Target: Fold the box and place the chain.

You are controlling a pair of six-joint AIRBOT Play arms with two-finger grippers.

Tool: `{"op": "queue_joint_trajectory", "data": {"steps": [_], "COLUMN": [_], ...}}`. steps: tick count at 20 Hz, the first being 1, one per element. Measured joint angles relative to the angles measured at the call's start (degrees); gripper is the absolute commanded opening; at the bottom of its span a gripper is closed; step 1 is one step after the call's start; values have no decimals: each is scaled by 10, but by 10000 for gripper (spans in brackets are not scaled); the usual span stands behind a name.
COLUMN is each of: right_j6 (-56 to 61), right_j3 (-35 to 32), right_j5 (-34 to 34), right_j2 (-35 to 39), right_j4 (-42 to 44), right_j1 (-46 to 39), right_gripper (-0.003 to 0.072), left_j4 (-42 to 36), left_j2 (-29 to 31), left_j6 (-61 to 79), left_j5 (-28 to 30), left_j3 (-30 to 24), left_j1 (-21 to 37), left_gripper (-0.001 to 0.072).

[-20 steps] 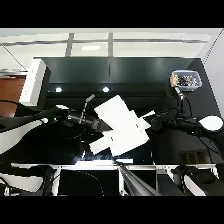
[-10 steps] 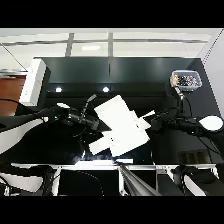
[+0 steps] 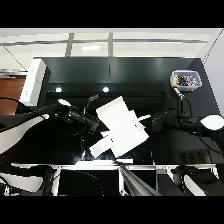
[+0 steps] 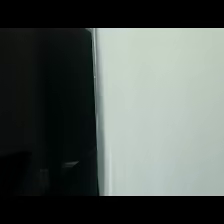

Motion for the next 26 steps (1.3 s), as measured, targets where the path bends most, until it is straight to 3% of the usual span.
{"op": "queue_joint_trajectory", "data": {"steps": [7, 11, 16, 26], "right_j6": [0, -12, -66, -252], "right_j3": [146, 169, 116, -31], "right_j5": [66, 67, 58, -16], "right_j2": [2, -2, -4, -4], "right_j4": [-213, -279, -283, -220], "right_j1": [-78, -81, -45, 42], "right_gripper": [712, 713, 713, 713], "left_j4": [93, 176, 213, 226], "left_j2": [40, 113, 138, 133], "left_j6": [9, 61, 141, 165], "left_j5": [0, 132, 249, 291], "left_j3": [50, 38, 22, 19], "left_j1": [-20, -87, -154, -171], "left_gripper": [25, 28, 30, 31]}}
